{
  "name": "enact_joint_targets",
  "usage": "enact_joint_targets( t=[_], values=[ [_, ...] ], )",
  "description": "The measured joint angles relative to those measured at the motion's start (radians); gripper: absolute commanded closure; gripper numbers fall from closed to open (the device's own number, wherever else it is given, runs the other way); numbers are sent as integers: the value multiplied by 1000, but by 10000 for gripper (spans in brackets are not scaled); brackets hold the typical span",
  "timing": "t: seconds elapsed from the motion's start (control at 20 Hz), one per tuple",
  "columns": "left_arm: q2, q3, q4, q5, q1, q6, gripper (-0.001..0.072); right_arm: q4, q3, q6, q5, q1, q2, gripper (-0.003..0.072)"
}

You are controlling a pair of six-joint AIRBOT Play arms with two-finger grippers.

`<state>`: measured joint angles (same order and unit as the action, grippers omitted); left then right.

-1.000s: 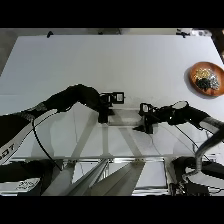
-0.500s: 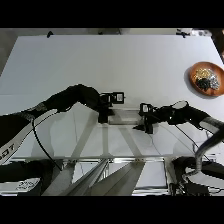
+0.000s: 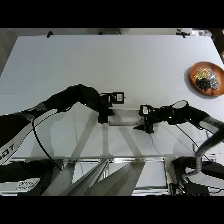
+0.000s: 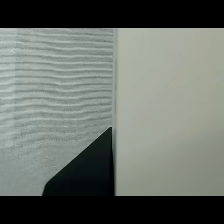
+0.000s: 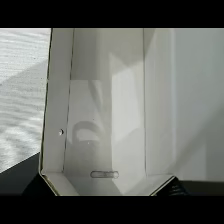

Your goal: Fold the box and place the chain.

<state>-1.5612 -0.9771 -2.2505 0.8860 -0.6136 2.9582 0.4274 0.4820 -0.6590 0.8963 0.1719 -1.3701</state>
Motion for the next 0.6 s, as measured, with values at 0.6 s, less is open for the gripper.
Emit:
enact_joint_targets(
  t=[0.6],
  values=[
    [0,0,0,0,0,0,697,-31,1,-5,3,0,0,266]
  ],
)
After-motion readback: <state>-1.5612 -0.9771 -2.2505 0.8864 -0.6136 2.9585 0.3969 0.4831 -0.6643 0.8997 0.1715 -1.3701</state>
